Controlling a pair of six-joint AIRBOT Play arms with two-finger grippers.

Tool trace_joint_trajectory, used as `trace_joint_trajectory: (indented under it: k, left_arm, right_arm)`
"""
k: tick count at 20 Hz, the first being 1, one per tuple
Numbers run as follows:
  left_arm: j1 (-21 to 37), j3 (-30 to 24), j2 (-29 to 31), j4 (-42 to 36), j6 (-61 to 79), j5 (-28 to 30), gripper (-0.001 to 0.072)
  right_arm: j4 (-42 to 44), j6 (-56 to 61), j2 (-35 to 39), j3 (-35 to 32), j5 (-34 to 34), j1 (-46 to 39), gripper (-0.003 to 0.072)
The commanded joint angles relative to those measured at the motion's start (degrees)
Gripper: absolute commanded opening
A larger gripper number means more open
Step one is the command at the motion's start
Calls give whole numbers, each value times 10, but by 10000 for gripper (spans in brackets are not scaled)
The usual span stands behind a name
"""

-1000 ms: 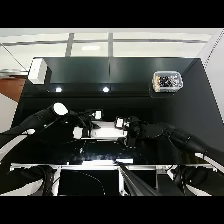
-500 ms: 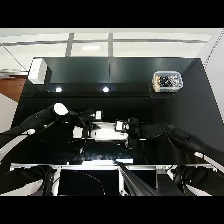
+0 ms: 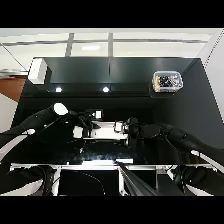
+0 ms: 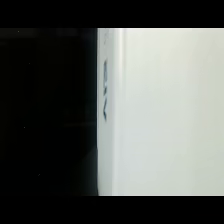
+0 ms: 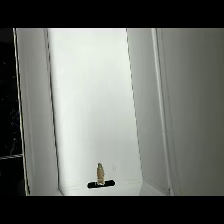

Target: Fold the box and place the chain.

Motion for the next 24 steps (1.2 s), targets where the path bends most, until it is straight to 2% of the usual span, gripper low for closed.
trace_joint_trajectory:
  k: [1,11,21,22,24]
  left_arm:
    - [0,0,0,1,1,-1,27]
    - [0,0,0,1,1,-1,27]
    - [0,0,0,1,1,-1,27]
    - [0,0,0,1,1,-1,27]
    - [0,0,0,0,1,-1,27]
  right_arm:
    - [0,2,-2,0,7,0,700]
    - [-25,25,8,0,-21,-2,699]
    - [-14,36,8,0,-12,-2,697]
    - [-14,36,8,0,-13,-2,582]
    - [-14,35,8,0,-13,-2,564]
